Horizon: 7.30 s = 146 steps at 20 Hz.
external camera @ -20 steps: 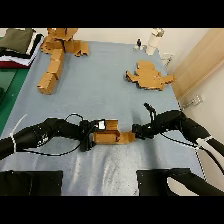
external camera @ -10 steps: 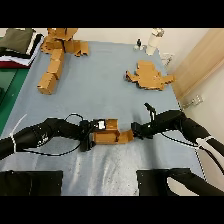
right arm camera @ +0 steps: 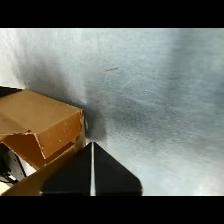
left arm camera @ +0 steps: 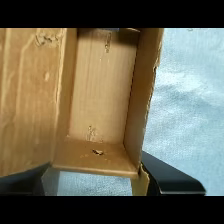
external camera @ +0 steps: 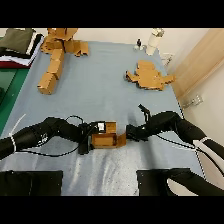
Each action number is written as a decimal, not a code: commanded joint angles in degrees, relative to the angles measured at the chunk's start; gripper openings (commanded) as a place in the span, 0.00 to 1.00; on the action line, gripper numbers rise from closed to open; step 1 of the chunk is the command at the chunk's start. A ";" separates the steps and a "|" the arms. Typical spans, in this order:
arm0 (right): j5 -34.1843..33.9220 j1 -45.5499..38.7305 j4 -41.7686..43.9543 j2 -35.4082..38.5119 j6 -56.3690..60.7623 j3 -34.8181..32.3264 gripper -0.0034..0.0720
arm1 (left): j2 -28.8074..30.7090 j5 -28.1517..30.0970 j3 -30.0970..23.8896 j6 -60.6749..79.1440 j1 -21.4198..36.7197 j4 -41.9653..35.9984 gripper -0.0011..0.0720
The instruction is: Fold the box.
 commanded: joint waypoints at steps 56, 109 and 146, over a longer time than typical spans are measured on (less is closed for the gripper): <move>13.38 20.76 -15.06 3.76 15.10 1.44 0.61 | -2.12 1.22 2.73 2.60 -0.44 -2.12 0.59; 1.46 26.67 -32.83 -5.86 31.02 14.62 0.35 | -2.08 0.94 3.96 -0.70 -0.44 1.88 0.59; -10.95 29.27 -35.45 -8.92 32.13 25.20 0.58 | -2.14 -0.87 3.72 -0.70 -0.42 1.90 0.59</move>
